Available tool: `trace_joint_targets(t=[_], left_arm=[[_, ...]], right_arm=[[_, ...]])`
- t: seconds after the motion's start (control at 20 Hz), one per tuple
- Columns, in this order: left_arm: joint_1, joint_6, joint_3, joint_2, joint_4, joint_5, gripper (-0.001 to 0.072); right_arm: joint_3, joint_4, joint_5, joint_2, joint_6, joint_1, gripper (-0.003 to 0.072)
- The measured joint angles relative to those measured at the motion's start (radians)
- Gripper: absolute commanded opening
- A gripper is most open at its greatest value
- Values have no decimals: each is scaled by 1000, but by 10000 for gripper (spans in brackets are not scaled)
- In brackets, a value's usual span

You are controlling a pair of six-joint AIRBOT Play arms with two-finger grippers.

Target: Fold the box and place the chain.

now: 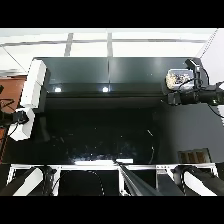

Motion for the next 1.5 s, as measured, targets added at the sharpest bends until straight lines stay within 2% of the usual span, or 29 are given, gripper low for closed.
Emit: trace_joint_targets(t=[0.35,0.4,0.45,0.5,0.65,0.8,0.85,0.9,0.95,1.0,1.15,1.25,1.3,1.4,1.5], left_arm=[[23,89,-24,-113,-59,176,295],[23,91,-22,-124,-66,201,318],[24,101,-19,-134,-76,224,551],[24,117,-14,-139,-86,229,712],[24,143,34,-148,-109,240,715],[16,158,144,-146,-165,200,707],[8,161,188,-143,-196,181,644],[-4,161,232,-138,-236,159,512],[-22,161,277,-133,-281,126,345],[-46,161,314,-127,-330,93,27],[-159,165,364,-98,-462,0,22],[-285,165,333,-61,-510,-14,22],[-354,165,295,-37,-519,11,23],[-502,154,180,12,-502,129,24],[-599,127,73,40,-477,241,25]], right_arm=[[0,0,-6,0,9,0,17],[0,0,-6,0,13,0,17],[0,0,-7,0,13,0,17],[0,0,-8,0,15,0,17],[0,1,-16,0,24,0,17],[0,1,-24,0,32,6,17],[0,0,-32,-1,36,15,17],[0,0,-44,-1,38,31,17],[0,0,-57,-1,39,52,17],[0,-6,-74,-1,39,77,17],[-10,-61,-139,-8,43,166,17],[-39,-118,-214,-14,66,212,17],[-64,-140,-267,-16,85,226,17],[-122,-170,-377,-18,117,241,17],[-172,-188,-472,-19,137,246,17]])
